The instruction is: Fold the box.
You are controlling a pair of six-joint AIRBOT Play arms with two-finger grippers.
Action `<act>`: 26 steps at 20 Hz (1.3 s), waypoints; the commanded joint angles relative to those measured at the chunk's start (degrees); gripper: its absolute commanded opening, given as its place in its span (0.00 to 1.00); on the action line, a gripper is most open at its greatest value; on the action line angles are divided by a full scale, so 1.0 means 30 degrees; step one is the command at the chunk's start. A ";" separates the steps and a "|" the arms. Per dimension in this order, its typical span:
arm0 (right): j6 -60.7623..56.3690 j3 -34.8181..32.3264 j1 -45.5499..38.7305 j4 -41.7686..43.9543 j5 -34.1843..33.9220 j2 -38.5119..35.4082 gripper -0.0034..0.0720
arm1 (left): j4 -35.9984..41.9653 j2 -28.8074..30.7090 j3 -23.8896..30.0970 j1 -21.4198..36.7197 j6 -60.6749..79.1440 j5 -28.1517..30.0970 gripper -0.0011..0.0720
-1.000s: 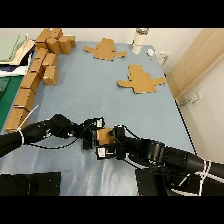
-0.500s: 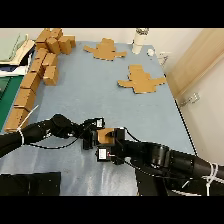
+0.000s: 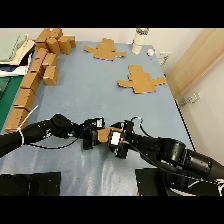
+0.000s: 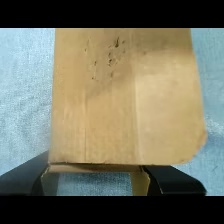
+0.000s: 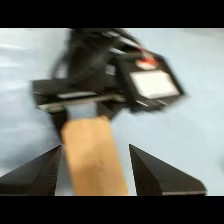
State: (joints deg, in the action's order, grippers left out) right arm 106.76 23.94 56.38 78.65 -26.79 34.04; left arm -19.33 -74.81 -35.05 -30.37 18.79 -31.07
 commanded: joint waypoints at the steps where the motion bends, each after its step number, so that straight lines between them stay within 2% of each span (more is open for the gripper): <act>1: 0.0051 0.0007 -0.1676 -0.0350 0.0729 0.0714 0.90 | 0.0000 0.0007 -0.0007 0.0007 0.0007 0.0007 0.82; 4: 0.1362 0.0007 -0.1683 -0.0291 0.1246 0.2135 0.90 | 0.0000 0.0007 -0.0007 0.0007 0.0007 0.0000 0.82; 10: 0.2601 -0.0058 0.0051 0.0284 0.0634 0.3053 0.89 | 0.0000 0.0007 -0.0007 0.0007 0.0007 0.0007 0.82; 12: 0.2616 -0.0051 0.0051 -0.0211 0.0831 0.3716 0.78 | 0.0000 0.0007 -0.0007 0.0007 0.0007 0.0007 0.82; 23: 0.4095 -0.0044 0.0051 -0.1151 0.1217 0.4991 0.78 | 0.0000 0.0007 -0.0007 0.0007 0.0007 0.0007 0.82; 24: 0.4095 -0.0036 0.0058 -0.1144 0.1217 0.5034 0.77 | 0.0000 0.0007 -0.0007 0.0007 0.0007 0.0007 0.82; 25: 0.4095 -0.0036 0.0058 -0.1137 0.1209 0.5078 0.71 | 0.0000 0.0007 -0.0007 0.0007 0.0007 0.0007 0.82; 26: 0.4095 -0.0036 0.0058 -0.1137 0.1209 0.5093 0.70 | 0.0000 0.0007 -0.0007 0.0007 0.0007 0.0007 0.82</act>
State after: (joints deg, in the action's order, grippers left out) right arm 118.48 23.83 56.49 75.35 -23.16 48.80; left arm -19.31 -74.81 -35.05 -30.37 18.81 -31.05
